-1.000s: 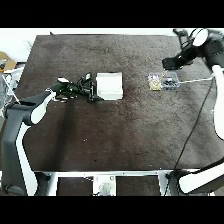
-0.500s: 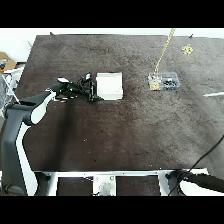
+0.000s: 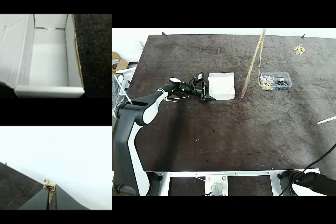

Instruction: Fold the box and place the chain.

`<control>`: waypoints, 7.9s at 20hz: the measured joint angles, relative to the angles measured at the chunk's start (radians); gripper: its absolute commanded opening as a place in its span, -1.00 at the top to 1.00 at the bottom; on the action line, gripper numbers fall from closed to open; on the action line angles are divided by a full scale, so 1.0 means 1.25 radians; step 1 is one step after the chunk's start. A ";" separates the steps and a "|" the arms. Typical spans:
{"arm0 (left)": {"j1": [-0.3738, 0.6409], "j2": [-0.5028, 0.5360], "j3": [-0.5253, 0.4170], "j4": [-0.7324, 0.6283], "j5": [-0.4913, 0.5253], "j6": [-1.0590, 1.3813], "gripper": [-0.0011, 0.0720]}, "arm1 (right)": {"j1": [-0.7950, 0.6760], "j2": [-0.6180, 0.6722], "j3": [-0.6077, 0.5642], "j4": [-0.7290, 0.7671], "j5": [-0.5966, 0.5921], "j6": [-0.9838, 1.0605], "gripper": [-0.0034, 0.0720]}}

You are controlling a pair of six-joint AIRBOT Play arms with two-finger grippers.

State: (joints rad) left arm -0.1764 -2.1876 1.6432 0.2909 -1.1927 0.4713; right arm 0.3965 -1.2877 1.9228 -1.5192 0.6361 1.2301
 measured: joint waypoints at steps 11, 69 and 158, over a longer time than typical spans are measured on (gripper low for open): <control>0.000 0.000 0.000 0.000 0.000 0.000 0.22 | 0.085 -0.059 0.000 0.045 -0.186 -0.004 0.92; 0.000 0.000 0.000 0.000 0.000 0.000 0.22 | -0.244 -0.293 -0.712 0.251 -0.368 0.432 0.71; 0.000 0.000 0.000 0.000 0.000 0.000 0.22 | -0.239 -0.204 -0.774 0.203 -0.374 0.451 0.02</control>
State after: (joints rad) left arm -0.1761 -2.1876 1.6432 0.2905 -1.1927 0.4713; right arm 0.0978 -1.5421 0.9554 -1.2655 0.1680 1.7935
